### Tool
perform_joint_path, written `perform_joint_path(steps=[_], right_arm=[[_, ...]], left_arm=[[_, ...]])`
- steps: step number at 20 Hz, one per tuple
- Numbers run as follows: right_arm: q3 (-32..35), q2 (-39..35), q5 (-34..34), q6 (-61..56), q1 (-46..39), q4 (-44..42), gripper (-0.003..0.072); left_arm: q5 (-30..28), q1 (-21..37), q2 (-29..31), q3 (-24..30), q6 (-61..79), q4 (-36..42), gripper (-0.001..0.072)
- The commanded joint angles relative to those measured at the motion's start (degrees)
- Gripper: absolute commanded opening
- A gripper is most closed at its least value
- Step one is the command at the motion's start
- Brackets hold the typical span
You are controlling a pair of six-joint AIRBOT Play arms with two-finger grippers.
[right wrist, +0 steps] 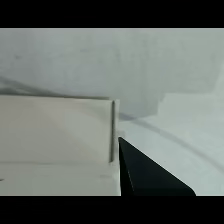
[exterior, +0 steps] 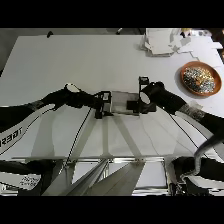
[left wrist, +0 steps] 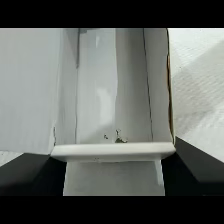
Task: Fold the box and place the chain.
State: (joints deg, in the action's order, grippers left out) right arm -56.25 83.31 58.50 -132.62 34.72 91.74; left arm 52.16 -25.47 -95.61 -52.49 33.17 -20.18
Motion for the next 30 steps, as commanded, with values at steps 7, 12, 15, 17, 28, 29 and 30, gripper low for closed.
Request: perform_joint_path(steps=[7,12,15,17,28,29,30], right_arm=[[0.02,1.73,-0.61,-0.57,-0.50,-0.28,0.0173],[0.02,1.73,-0.39,2.64,-0.50,-0.28,0.0017],[0.02,1.73,-0.02,5.57,-0.50,-0.07,0.0019],[0.02,1.73,-0.42,7.85,-0.50,-0.02,0.0165],[0.07,2.95,-0.55,8.83,-0.50,-0.66,0.0017],[0.07,2.95,-0.59,8.85,-0.50,-0.63,0.0017],[0.07,2.99,-0.59,8.85,-0.50,-0.63,0.0036]], left_arm=[[-0.07,0.02,0.00,-0.02,-0.02,-0.15,0.0209],[-0.07,0.02,0.00,-0.02,-0.02,-0.15,0.0209],[-0.07,0.02,0.00,-0.02,-0.02,-0.15,0.0209],[-0.07,0.02,0.00,-0.02,-0.02,-0.15,0.0209],[-0.07,0.02,0.00,-0.02,-0.02,-0.15,0.0209],[-0.07,0.02,0.00,-0.02,-0.02,-0.17,0.0209],[-0.07,0.02,0.00,-0.02,-0.02,-0.15,0.0209]])
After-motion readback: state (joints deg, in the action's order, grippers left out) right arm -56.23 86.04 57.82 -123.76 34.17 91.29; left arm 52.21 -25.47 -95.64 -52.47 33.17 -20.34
